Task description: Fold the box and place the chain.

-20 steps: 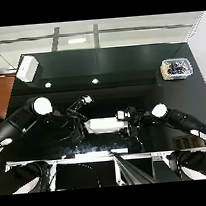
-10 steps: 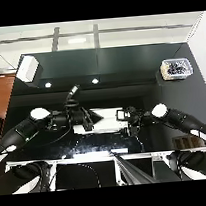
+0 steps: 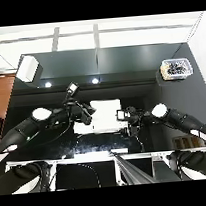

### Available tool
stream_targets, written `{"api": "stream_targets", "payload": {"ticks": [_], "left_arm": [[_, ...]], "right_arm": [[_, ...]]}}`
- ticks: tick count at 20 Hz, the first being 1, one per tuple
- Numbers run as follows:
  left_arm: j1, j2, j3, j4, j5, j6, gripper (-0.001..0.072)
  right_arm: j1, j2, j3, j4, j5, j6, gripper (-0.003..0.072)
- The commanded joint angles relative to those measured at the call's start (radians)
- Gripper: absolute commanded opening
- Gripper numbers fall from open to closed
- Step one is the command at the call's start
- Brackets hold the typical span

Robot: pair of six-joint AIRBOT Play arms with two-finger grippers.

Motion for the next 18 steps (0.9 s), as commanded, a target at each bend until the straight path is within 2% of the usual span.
{"api": "stream_targets", "payload": {"ticks": [1,5,9,13,15,18], "left_arm": [[-0.003,-0.072,0.076,0.306,-0.081,-0.179,0.0023],[-0.002,-0.190,0.206,0.506,-0.243,-0.271,0.0024],[-0.002,-0.251,0.259,0.528,-0.371,-0.210,0.0024],[0.019,-0.218,0.297,0.566,-0.377,-0.205,0.0024],[0.052,-0.156,0.303,0.577,-0.403,-0.212,0.0024],[0.117,-0.046,0.287,0.578,-0.495,-0.251,0.0023]], "right_arm": [[0.001,-0.001,0.000,0.000,0.000,0.000,0.0236],[0.001,-0.001,0.000,0.000,0.000,0.000,0.0236],[0.001,-0.001,0.000,0.000,0.000,0.000,0.0236],[0.001,-0.001,0.000,0.000,0.000,0.000,0.0236],[0.001,-0.001,0.000,0.000,0.000,0.000,0.0236],[0.001,-0.001,0.000,0.000,0.000,0.000,0.0236]]}}
